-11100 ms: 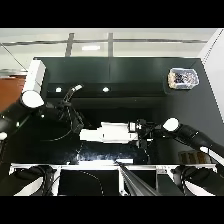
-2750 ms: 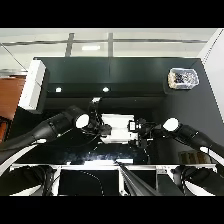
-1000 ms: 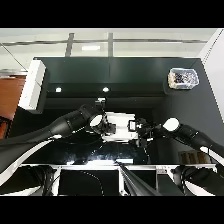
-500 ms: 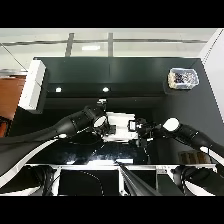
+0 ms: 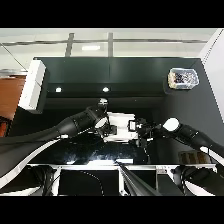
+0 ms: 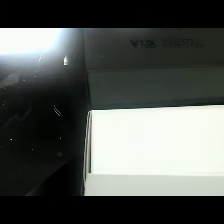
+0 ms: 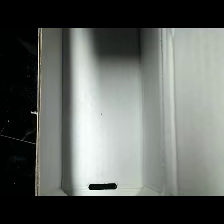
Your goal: Fold the box and place the chain.
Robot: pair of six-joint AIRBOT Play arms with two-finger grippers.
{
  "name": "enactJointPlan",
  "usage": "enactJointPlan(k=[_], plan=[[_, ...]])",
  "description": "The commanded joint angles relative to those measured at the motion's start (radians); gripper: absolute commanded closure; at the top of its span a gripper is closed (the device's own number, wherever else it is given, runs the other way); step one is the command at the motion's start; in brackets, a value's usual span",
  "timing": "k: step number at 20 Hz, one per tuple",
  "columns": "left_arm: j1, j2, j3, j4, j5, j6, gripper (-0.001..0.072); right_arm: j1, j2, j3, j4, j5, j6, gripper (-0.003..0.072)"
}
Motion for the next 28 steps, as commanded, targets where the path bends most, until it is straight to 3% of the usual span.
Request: enactJointPlan(k=[1, 2, 6, 10, 11, 13, 25, 28], plan=[[-0.007, -0.007, 0.004, -0.003, 0.002, -0.002, 0.0549, 0.001, 0.0, 0.0, 0.0, 0.0, 0.0, 0.0152], [-0.012, -0.009, 0.008, -0.001, 0.002, -0.002, 0.055, 0.001, 0.0, 0.0, 0.0, 0.0, 0.0, 0.0152], [-0.018, -0.012, 0.013, 0.002, -0.013, -0.002, 0.0685, 0.001, 0.0, 0.0, 0.0, -0.001, 0.001, 0.0152], [-0.018, -0.012, 0.014, 0.001, -0.025, -0.002, 0.0684, 0.001, 0.0, 0.0, 0.0, -0.003, 0.003, 0.0153], [-0.018, -0.012, 0.014, 0.001, -0.024, -0.002, 0.0679, 0.001, 0.0, 0.0, 0.0, -0.006, 0.005, 0.0153], [-0.017, -0.012, 0.02, 0.003, -0.026, -0.002, 0.0465, 0.001, 0.0, 0.0, 0.0, -0.006, 0.007, 0.0152], [-0.009, -0.011, 0.056, 0.054, -0.061, -0.013, 0.0465, 0.001, 0.0, 0.0, 0.0, -0.008, 0.008, 0.0153], [-0.01, -0.012, 0.056, 0.053, -0.061, -0.013, 0.0501, 0.001, 0.0, 0.0, 0.0, -0.008, 0.008, 0.0152]])
